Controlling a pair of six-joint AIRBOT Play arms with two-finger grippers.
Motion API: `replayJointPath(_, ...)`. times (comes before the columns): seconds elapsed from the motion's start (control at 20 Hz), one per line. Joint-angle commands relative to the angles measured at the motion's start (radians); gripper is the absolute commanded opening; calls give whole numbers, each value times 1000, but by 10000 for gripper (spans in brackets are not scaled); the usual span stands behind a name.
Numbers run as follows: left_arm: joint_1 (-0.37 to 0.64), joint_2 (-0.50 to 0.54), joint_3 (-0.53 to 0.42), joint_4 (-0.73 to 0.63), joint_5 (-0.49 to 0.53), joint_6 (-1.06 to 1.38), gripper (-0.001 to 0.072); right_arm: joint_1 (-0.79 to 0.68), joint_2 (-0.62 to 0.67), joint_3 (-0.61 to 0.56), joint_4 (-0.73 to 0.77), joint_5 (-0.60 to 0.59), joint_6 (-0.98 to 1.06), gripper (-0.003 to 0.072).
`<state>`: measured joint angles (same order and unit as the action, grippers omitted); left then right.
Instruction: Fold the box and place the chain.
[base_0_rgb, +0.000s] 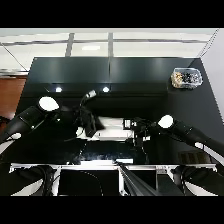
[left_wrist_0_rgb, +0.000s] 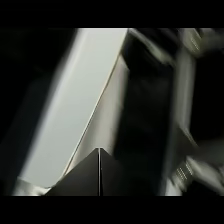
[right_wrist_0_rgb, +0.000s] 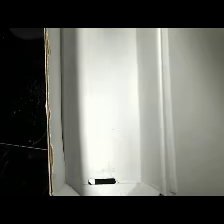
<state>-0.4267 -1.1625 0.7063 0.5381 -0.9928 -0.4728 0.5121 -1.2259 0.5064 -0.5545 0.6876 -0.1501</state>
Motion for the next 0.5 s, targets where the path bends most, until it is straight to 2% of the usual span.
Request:
replayJointPath(0.0, -8, -37, -6, -104, 400, 11, 24, 1, -1, 0, 0, 1, 0, 439)
replayJointPath(0.05, -8, -61, -5, -86, 406, 14, 24, 1, -1, 0, 0, 0, 0, 439)
replayJointPath(0.15, -16, -123, 10, 32, 294, 10, 23, 1, -1, 0, 0, 1, 0, 439)
replayJointPath(0.25, -35, -177, 13, 87, 205, 0, 23, 1, -1, 0, 0, 0, 0, 439)
replayJointPath(0.45, -66, -213, 13, 91, 242, 0, 23, 1, -1, 0, 0, 0, 0, 439)
